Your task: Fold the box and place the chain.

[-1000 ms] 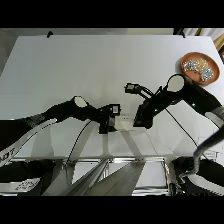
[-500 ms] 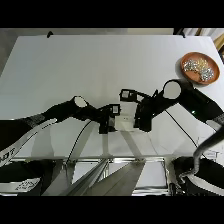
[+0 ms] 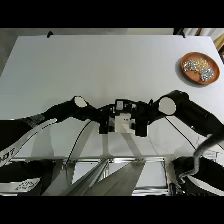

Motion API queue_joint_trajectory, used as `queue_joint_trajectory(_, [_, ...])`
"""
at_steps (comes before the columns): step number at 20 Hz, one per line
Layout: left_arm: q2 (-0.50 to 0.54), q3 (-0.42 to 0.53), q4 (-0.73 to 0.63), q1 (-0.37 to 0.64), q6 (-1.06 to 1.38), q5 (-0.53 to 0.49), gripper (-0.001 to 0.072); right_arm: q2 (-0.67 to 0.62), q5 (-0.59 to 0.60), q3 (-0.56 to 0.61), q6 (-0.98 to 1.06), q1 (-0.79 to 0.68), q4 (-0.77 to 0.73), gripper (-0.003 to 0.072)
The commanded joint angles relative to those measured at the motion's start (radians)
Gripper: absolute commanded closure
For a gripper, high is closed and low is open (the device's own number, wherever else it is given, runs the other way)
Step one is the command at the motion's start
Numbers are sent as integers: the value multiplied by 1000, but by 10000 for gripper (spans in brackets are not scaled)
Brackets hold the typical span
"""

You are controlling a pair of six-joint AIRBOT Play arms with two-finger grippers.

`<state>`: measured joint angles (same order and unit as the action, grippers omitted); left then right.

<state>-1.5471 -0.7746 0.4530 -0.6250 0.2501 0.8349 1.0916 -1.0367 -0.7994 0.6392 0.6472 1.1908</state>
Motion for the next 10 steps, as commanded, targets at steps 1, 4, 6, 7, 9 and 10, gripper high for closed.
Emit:
queue_joint_trajectory(1, [0, 0, 0, 0, 0, 0, 573, -51, 61, 40, 40, 34, 17, 271])
queue_joint_trajectory(4, [0, 0, 0, 0, 0, 0, 573, -53, 60, 46, 46, 37, 12, 271])
queue_joint_trajectory(6, [0, 0, 0, 0, 0, 0, 573, -53, 61, 61, 46, 37, 14, 276])
queue_joint_trajectory(7, [0, -1, 0, 0, 0, 0, 573, -53, 64, 68, 46, 37, 19, 278])
queue_joint_trajectory(9, [0, -1, 0, 0, 0, 0, 573, -52, 85, 71, 55, 37, 27, 289])
queue_joint_trajectory(10, [0, -1, 0, 0, 0, 0, 573, -52, 100, 71, 75, 37, 36, 289])
